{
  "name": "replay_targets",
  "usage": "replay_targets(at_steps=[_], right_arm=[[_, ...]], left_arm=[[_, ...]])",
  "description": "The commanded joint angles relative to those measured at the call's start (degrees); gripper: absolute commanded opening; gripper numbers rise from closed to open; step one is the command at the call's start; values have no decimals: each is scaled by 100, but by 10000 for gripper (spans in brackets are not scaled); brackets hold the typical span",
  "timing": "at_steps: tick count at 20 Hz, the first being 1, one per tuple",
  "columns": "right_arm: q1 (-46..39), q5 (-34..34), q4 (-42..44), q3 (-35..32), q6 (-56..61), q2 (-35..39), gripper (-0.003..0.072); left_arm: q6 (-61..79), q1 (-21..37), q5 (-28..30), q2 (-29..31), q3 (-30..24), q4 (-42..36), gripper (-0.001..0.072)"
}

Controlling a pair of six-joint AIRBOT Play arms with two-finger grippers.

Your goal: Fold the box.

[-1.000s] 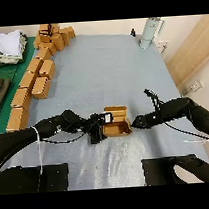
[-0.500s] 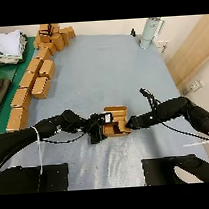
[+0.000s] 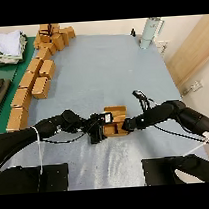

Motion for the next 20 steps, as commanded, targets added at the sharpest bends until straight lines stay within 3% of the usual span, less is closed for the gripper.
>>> replay_targets(at_steps=[1,6,11,15,17,19,20], right_arm=[[636,142,-1268,203,1504,-22,521],[1259,20,-1985,623,2579,-551,520],[1707,-850,-2625,1447,3445,-1526,521],[1849,-1088,-2798,1674,3777,-1853,520],[1849,-1093,-2815,1672,3803,-1950,492],[1849,-1099,-2815,1674,3807,-1987,406],[1849,-1099,-2835,1674,3807,-1985,312]], left_arm=[[2,4,0,-2,0,2,523],[2,4,0,-2,0,2,522],[2,4,0,-2,0,2,522],[2,4,2,-2,0,2,522],[2,4,0,-2,0,2,522],[2,4,0,-2,0,2,522],[2,4,0,-2,0,2,522]])
